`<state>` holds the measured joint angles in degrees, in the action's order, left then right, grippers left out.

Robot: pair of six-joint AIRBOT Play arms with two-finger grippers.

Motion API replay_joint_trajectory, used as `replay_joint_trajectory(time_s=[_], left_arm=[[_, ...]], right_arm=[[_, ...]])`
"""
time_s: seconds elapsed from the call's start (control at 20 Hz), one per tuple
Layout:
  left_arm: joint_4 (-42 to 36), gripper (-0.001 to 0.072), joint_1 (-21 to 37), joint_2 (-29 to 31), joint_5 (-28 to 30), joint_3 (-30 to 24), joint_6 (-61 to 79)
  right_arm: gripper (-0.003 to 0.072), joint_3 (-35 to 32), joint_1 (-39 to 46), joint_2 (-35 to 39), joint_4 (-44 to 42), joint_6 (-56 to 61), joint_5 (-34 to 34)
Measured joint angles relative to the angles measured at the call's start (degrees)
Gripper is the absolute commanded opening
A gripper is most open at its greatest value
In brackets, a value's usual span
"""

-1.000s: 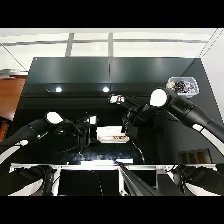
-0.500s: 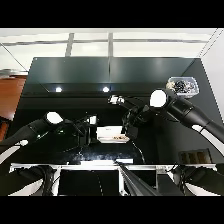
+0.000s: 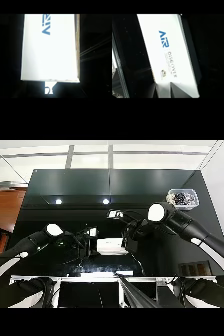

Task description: Fold the box and place the chain.

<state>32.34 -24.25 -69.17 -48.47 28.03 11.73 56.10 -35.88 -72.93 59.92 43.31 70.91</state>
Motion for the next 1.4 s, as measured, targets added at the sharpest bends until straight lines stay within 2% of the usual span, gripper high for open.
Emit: replay_joint_trajectory(time_s=[0.85,1.35,1.4], left_arm=[[0.02,0.0493,0.0,0.0,0.07,0.0,0.13],[0.02,0.0493,0.0,0.02,0.02,0.0,-0.04],[0.02,0.0493,0.0,0.0,0.02,0.0,-0.02]], right_arm=[[0.019,0.0,-2.32,-0.59,2.01,2.1,-2.34],[0.0186,0.0,0.28,1.51,2.78,7.78,1.18],[0.007,0.0,1.46,2.16,2.45,9.01,1.88]])
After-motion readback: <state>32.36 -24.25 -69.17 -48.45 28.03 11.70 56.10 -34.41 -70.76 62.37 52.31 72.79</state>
